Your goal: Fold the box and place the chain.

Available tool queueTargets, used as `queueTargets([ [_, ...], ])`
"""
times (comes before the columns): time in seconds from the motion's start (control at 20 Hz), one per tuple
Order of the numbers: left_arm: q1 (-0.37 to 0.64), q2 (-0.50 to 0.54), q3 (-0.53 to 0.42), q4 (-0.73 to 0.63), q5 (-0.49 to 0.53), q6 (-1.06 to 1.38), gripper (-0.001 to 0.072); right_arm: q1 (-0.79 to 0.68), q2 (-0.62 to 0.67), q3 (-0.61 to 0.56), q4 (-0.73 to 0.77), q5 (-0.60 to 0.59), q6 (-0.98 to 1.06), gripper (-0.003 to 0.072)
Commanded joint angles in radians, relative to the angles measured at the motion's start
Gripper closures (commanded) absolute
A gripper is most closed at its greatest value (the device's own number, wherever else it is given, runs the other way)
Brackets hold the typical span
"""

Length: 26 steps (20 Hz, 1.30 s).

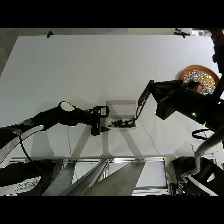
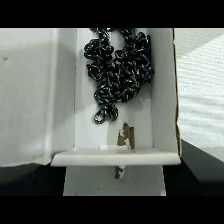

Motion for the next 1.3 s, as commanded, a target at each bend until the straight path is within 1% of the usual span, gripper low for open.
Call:
queueTargets([
  [0.0, 0.000, 0.000, 0.001, 0.000, 0.000, 0.000, 0.0378, 0.055, 0.000, 0.011, 0.076, -0.103, 0.000, 0.0679],
  [0.15, 0.000, 0.000, 0.001, 0.000, 0.000, 0.000, 0.0378, 0.093, -0.006, 0.011, 0.105, -0.125, 0.000, 0.0679],
  [0.35, 0.000, 0.000, 0.001, 0.000, 0.000, 0.000, 0.0378, 0.116, -0.038, 0.010, 0.104, -0.095, 0.003, 0.0679],
  [0.5, 0.000, 0.000, 0.001, 0.000, 0.000, 0.000, 0.0378, 0.116, -0.129, 0.010, 0.108, 0.017, 0.003, 0.0678],
  [0.8, 0.000, 0.000, 0.001, 0.000, 0.000, 0.000, 0.0378, 0.116, -0.350, 0.009, 0.198, 0.062, 0.003, 0.0678],
  [1.1, 0.000, 0.000, 0.001, 0.000, 0.000, 0.000, 0.0378, 0.116, -0.514, 0.007, 0.201, 0.230, 0.004, 0.0677],
  [1.25, 0.000, 0.000, 0.001, 0.000, 0.000, 0.000, 0.0378, 0.127, -0.569, -0.016, 0.201, 0.199, 0.003, 0.0677],
])
